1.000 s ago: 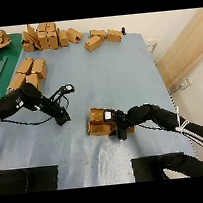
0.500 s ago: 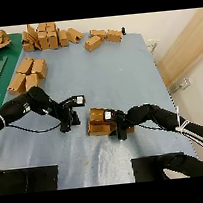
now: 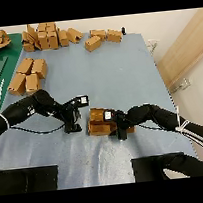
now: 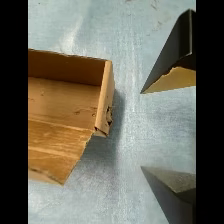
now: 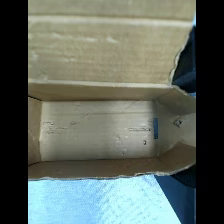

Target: Fold the box.

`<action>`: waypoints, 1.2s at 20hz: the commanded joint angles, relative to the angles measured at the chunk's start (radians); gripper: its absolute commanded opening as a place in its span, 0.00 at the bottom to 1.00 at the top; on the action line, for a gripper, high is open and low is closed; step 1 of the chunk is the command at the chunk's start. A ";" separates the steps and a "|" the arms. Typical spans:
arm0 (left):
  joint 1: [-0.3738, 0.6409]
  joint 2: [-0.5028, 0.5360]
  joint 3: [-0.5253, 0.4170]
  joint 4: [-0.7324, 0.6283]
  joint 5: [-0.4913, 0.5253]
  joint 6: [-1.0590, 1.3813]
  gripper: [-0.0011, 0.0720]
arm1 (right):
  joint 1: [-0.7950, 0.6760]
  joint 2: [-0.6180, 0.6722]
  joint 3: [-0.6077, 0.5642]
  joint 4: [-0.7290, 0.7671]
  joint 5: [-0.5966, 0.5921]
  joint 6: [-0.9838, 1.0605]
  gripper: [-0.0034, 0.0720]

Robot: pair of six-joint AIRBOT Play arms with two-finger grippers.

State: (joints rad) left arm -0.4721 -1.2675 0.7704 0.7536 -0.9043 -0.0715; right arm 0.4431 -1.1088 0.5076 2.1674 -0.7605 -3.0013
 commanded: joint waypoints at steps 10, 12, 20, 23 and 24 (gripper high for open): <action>0.051 0.042 -0.072 -0.082 -0.204 0.105 0.97 | 0.001 0.000 0.000 -0.002 0.000 0.000 0.71; 0.055 0.099 -0.132 -0.129 -0.170 0.178 0.97 | 0.001 0.000 0.000 -0.002 0.000 0.000 0.71; 0.050 0.029 -0.173 -0.218 0.085 0.439 0.97 | 0.001 0.000 0.000 -0.002 0.000 0.000 0.71; 0.039 0.016 -0.161 -0.242 0.094 0.439 0.97 | 0.001 0.000 0.000 -0.002 0.000 0.000 0.71; 0.037 0.016 -0.153 -0.242 0.086 0.439 0.97 | 0.001 0.000 0.000 -0.002 0.000 0.000 0.71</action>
